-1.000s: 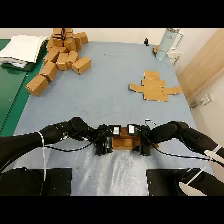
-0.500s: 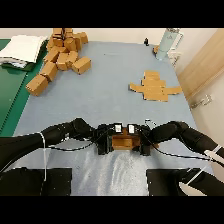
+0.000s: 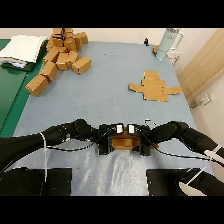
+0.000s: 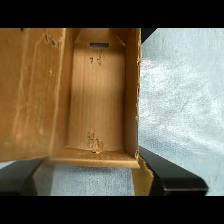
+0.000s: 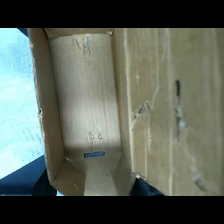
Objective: Fold the box.
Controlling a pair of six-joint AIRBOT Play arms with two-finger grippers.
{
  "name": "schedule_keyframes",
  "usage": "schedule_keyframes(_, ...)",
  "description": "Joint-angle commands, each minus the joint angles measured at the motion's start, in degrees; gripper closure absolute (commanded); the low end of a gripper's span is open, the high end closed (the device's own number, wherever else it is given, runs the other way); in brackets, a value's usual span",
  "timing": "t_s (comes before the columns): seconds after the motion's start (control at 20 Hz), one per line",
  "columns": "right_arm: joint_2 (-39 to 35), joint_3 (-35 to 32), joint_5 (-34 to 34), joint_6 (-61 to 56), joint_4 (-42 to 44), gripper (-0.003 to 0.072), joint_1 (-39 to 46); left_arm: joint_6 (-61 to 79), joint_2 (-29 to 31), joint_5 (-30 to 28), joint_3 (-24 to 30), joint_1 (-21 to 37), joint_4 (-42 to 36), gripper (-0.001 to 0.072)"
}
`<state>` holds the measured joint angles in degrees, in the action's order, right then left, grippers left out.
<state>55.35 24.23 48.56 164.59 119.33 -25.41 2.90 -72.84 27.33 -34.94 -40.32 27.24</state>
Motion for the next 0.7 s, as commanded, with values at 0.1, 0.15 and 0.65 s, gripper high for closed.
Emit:
schedule_keyframes(0.1, 0.0, 0.0, 0.0, 0.0, 0.0, 0.0187, 0.0, 0.1, 0.0, -0.2, 0.0, -0.1, -0.3, 0.0137)
schedule_keyframes(0.15, 0.0, 0.0, 0.0, 0.0, 0.0, 0.0187, 0.0, 0.1, -0.1, -0.2, 0.0, -0.1, -0.3, 0.0139)
schedule_keyframes(0.65, 0.0, 0.0, 0.0, 0.0, 0.0, 0.0186, 0.0, 1.0, -0.7, -0.2, -0.1, 0.0, -0.4, 0.0284)
